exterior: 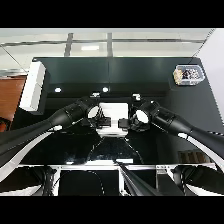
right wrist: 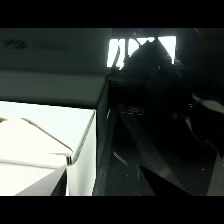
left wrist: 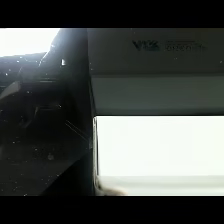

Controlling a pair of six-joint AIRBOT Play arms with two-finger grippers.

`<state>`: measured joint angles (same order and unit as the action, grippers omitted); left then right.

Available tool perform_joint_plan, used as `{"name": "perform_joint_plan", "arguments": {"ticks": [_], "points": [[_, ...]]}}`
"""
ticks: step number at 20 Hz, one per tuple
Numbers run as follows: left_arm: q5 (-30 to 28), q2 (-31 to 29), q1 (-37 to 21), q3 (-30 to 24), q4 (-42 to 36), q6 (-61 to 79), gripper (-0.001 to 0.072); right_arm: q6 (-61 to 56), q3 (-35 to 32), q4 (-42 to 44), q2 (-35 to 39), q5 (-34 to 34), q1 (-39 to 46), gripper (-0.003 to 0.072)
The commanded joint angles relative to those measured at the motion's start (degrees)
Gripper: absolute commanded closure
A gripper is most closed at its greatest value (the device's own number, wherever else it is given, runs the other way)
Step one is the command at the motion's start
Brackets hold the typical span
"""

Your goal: Fold the box and place the chain.

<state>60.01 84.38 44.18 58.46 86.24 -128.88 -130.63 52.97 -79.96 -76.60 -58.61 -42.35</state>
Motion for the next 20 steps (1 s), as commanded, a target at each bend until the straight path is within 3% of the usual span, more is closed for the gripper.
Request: {"name": "perform_joint_plan", "arguments": {"ticks": [1, 7, 8, 9, 20], "points": [[0.24, 0.02, -0.02, 0.07, 0.04, 0.07, 0.0682, -1.18, 0.63, -0.96, -0.13, -0.76, -0.31, 0.0177], [0.24, 0.02, -0.02, 0.07, 0.04, 0.07, 0.0682, -1.2, 6.54, -3.37, -3.82, -6.12, -1.11, 0.0177], [0.22, 0.02, -0.04, 0.07, 0.04, 0.07, 0.0682, -1.33, 7.08, -3.67, -4.59, -6.14, -1.62, 0.0201], [0.22, 0.02, -0.04, 0.07, 0.04, 0.07, 0.0682, -1.4, 7.34, -3.72, -5.18, -6.16, -2.1, 0.0304], [0.26, 0.02, -0.07, 0.07, 0.04, 0.07, 0.0682, -4.85, 7.34, -5.6, -7.08, -5.64, -2.75, 0.0328]]}}
